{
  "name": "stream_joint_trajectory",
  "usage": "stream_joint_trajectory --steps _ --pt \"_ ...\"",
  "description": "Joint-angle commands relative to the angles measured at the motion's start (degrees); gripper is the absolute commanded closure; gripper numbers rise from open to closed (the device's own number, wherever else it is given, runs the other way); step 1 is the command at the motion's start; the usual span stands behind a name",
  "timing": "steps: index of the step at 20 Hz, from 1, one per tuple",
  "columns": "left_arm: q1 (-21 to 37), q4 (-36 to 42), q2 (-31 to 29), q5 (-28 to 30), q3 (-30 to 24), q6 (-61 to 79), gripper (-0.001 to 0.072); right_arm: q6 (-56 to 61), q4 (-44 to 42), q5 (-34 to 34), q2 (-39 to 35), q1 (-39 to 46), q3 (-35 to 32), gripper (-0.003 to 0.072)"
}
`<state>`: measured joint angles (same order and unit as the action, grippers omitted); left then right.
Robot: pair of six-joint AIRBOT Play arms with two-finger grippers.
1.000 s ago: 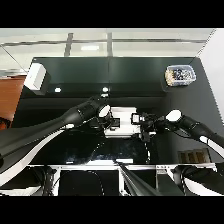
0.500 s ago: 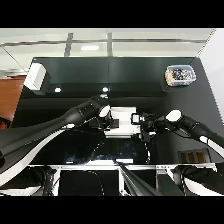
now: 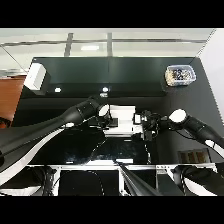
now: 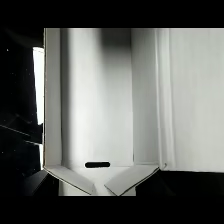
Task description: Fold the box and place the chain.
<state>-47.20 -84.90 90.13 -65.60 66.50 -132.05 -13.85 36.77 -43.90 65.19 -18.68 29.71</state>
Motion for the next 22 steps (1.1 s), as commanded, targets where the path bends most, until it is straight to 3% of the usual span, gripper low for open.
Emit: stream_joint_trajectory --steps 1,2,4,5,6,7,9,11,15,19,22 --pt "0.1 -0.5 0.0 0.5 0.0 0.6 0.0684 0.1 0.3 -1.0 -1.4 0.0 0.0 -0.0012" --pt "0.1 -0.6 0.0 0.5 0.0 0.7 0.0684 0.1 0.3 -1.1 -1.4 0.0 0.0 -0.0012" --pt "0.1 -0.5 0.0 0.3 0.0 0.7 0.0684 0.2 1.0 -1.4 -1.4 0.0 0.0 0.0162" --pt "0.1 -0.5 0.0 0.2 0.0 0.7 0.0684 0.2 1.5 -1.6 -1.4 0.0 0.0 0.0165" --pt "0.1 -0.5 0.0 0.2 0.0 0.7 0.0684 0.1 1.4 -2.2 -1.4 0.0 0.0 0.0315" --pt "0.1 -0.5 0.0 0.2 0.0 0.7 0.0684 0.2 1.4 -2.5 -1.4 -0.1 0.0 0.0389" --pt "0.1 -0.5 0.0 0.2 0.0 0.7 0.0683 0.2 1.2 -2.8 -1.4 -0.1 0.0 0.0391" --pt "0.1 -0.5 0.0 0.2 0.0 0.7 0.0684 0.2 1.1 -3.4 -1.4 -0.1 0.0 0.0498" --pt "0.1 -0.2 0.0 0.4 0.0 0.7 0.0684 0.2 -3.2 -3.0 -1.3 -0.9 0.0 0.0498" --pt "0.1 -0.1 0.0 0.5 0.0 0.7 0.0684 0.2 -7.6 3.2 0.0 -4.3 0.0 0.0497" --pt "0.1 -0.1 0.0 0.5 0.0 0.7 0.0684 1.6 -8.4 4.1 0.5 -4.2 0.0 0.0481"
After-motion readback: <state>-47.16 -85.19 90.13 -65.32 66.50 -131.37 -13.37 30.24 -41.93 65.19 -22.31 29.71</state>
